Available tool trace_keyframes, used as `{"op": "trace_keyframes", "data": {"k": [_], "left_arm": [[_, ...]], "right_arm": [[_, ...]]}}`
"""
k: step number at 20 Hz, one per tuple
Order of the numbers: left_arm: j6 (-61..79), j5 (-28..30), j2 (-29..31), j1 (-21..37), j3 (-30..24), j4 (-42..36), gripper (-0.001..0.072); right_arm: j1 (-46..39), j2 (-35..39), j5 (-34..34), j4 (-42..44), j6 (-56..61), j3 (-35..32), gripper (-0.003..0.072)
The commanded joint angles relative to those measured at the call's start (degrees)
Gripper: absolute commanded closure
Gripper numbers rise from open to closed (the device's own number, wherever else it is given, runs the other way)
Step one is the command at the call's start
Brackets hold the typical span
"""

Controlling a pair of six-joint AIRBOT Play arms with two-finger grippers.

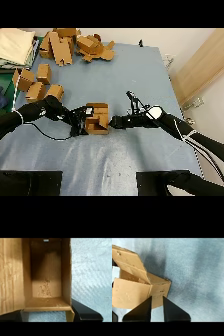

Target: Fold the box.

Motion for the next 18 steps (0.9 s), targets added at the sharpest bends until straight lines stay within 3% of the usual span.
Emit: {"op": "trace_keyframes", "data": {"k": [1, 5, 13, 17, 18], "left_arm": [[-0.04, -0.04, -0.02, -0.07, 0.04, 0.00, 0.0246], [-0.02, -0.11, -0.02, -0.07, 0.04, 0.00, 0.0246], [-0.02, -1.09, -0.02, -0.07, 0.04, 0.00, 0.0246], [-0.02, -1.09, -0.02, -0.07, 0.04, -0.02, 0.0246], [-0.02, -1.22, -0.02, -0.07, 0.04, 0.00, 0.0246]], "right_arm": [[0.04, 0.04, 0.15, -4.35, 2.05, 0.09, 0.0432], [0.02, 0.17, -0.02, -13.90, 8.57, 0.09, 0.0442], [0.37, 3.96, 2.91, -12.92, 8.70, 2.99, 0.0428], [0.55, 1.62, 4.72, -10.93, 8.74, 2.93, 0.0425], [0.96, 1.14, 4.28, -10.10, 8.74, 2.95, 0.0327]]}}
